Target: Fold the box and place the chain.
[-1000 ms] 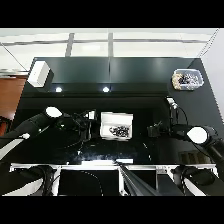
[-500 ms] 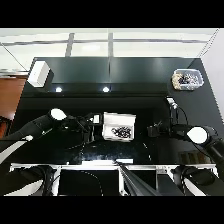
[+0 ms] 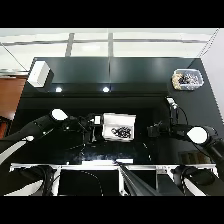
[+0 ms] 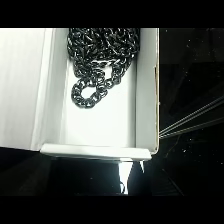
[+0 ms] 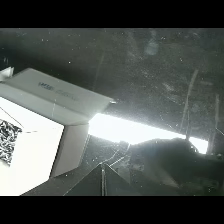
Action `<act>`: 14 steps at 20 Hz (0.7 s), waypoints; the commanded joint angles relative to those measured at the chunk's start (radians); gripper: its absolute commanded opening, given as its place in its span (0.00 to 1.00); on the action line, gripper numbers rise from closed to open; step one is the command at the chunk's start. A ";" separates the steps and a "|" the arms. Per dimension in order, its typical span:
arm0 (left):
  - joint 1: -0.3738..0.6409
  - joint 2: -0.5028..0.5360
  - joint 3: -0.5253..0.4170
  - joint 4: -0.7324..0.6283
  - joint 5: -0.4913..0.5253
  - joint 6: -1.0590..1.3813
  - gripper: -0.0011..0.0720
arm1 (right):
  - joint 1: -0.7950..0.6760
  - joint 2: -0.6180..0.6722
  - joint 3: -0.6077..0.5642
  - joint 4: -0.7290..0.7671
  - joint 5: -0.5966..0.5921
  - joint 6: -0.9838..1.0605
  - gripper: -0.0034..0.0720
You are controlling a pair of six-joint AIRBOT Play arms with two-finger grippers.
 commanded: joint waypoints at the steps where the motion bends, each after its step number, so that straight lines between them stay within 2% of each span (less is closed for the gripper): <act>1: 0.000 0.000 0.001 0.002 0.010 -0.022 0.99 | 0.000 0.000 0.000 0.000 0.002 0.000 0.07; 4: 0.005 -0.001 0.019 0.092 0.003 -0.154 0.99 | 0.001 0.000 0.000 0.000 0.006 0.000 0.07; 7: 0.008 -0.017 0.062 0.194 -0.053 -0.198 0.99 | 0.001 0.000 0.000 0.000 0.025 0.000 0.07; 14: 0.001 -0.069 0.089 0.097 -0.085 -0.117 0.98 | 0.001 0.000 0.000 0.000 0.027 0.000 0.07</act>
